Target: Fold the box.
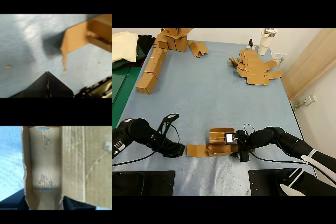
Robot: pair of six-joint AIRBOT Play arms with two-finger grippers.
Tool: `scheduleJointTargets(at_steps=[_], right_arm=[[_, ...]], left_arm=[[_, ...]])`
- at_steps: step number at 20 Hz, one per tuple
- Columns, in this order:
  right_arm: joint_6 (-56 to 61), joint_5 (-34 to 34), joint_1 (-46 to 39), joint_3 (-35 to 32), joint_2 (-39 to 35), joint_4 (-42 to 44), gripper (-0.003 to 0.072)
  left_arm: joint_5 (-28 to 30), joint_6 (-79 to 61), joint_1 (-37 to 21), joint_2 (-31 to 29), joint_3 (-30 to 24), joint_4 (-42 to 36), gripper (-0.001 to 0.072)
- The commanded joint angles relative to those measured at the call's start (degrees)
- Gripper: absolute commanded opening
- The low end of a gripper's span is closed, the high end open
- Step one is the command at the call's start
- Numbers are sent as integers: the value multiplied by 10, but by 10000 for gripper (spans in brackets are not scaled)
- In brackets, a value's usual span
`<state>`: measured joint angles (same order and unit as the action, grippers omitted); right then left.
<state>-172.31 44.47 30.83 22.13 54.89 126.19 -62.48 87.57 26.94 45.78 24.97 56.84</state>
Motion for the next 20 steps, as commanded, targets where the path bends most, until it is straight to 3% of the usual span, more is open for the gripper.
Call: scheduleJointTargets(at_steps=[1, 12, 18, 20], right_arm=[[0, 0, 0, 0, 0, 0, 473], [0, 0, 0, 0, 0, 0, 473], [0, 0, 0, 0, 0, 0, 473], [0, 0, 0, 0, 0, 0, 474]], left_arm=[[86, -4, 17, 18, -20, -90, 11], [227, 83, 135, 101, -23, -97, 11], [229, 102, 141, 72, -12, -90, 8], [219, 150, 140, 52, -10, -44, 8]])
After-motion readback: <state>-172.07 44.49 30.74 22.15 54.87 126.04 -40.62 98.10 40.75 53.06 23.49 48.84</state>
